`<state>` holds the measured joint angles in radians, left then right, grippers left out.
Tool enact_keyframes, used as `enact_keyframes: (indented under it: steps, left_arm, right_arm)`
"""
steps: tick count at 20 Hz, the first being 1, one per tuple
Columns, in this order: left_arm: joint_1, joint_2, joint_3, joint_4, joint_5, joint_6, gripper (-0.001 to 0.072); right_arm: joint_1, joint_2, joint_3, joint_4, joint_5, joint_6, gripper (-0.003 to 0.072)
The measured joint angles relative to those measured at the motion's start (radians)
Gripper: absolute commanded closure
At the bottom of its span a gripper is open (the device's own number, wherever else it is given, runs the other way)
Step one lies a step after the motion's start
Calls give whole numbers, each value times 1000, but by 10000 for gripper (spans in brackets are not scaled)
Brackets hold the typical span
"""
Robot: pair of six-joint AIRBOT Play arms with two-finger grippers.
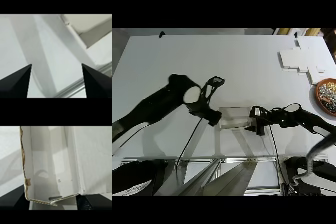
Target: Fold the box and place the chain.
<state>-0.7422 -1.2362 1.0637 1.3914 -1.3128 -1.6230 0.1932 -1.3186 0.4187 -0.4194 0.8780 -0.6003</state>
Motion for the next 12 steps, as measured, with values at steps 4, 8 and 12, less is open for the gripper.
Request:
enact_keyframes:
  steps: [4, 8, 12]
  left_arm:
    - [116, 141, -233, -141, 201, 507, 16]
    - [201, 130, -407, -321, 417, 1110, 16]
    - [221, 7, -463, -515, 541, 1509, 13]
  right_arm:
    - [0, 0, 0, 0, 0, 0, 272]
    - [0, 0, 0, 0, 0, 0, 272]
    - [0, 0, 0, 0, 0, 0, 272]
